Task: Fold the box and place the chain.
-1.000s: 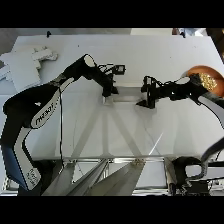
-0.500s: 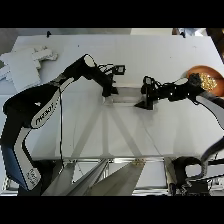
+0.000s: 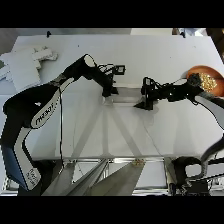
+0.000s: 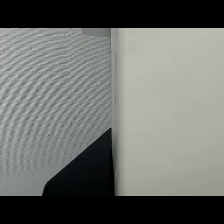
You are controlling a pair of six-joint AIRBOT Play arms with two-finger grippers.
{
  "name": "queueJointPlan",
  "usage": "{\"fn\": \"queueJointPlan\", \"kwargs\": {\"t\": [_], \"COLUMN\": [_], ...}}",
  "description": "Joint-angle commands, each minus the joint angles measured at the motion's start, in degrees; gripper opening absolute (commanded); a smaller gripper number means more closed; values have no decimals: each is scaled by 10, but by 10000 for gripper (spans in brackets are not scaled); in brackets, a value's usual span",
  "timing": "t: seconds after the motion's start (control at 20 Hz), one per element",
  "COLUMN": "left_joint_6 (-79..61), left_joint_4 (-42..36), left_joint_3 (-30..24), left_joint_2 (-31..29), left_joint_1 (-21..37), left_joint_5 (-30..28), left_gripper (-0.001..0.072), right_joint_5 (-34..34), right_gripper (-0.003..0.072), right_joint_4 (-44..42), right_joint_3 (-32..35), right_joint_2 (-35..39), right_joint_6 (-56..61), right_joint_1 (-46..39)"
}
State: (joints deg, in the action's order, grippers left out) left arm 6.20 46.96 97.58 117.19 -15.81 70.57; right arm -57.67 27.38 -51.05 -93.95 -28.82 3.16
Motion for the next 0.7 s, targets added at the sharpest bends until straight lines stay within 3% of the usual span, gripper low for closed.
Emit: {"fn": "queueJointPlan", "kwargs": {"t": [0.0, 0.65], "left_joint_6": [0, 0], "left_joint_4": [0, 0], "left_joint_3": [0, 0], "left_joint_2": [0, 0], "left_joint_1": [0, 0], "left_joint_5": [0, 0], "left_gripper": [17, 17], "right_joint_5": [0, -2], "right_gripper": [691, 688], "right_joint_4": [0, -7], "right_joint_3": [0, 0], "right_joint_2": [0, 0], "right_joint_6": [-2, -2], "right_joint_1": [0, 0]}}
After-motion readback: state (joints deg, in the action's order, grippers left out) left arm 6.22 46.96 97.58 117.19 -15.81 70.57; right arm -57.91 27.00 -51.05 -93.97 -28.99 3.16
